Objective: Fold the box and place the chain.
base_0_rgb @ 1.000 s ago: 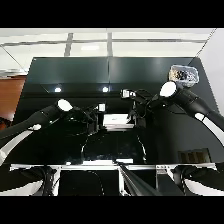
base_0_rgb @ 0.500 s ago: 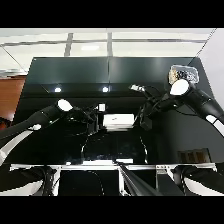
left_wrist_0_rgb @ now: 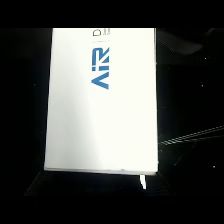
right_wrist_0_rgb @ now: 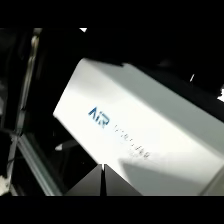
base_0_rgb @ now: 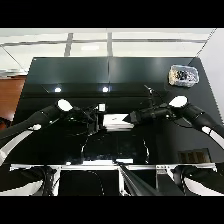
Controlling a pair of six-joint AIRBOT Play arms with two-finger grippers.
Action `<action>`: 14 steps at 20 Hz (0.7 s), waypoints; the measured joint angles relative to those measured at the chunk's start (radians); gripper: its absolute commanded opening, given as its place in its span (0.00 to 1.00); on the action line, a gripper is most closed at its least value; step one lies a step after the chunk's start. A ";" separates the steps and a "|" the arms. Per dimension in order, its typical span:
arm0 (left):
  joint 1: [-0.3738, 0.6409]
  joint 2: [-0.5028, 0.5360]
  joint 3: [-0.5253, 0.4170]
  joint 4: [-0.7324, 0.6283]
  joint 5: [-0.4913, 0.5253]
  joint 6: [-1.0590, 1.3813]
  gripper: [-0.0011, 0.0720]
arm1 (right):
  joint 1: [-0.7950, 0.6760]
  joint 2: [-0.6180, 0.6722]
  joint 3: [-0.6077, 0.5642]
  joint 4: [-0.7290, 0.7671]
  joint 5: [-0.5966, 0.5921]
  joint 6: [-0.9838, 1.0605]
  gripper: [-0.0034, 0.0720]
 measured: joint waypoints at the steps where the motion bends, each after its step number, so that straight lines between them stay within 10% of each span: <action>1: 0.000 0.000 0.000 0.000 0.000 0.000 0.55 | 0.005 -0.002 -0.005 -0.019 -0.030 0.031 0.07; 14: 0.000 0.000 0.000 -0.007 0.001 -0.001 0.59 | -0.041 0.045 0.053 -0.218 0.061 0.145 0.07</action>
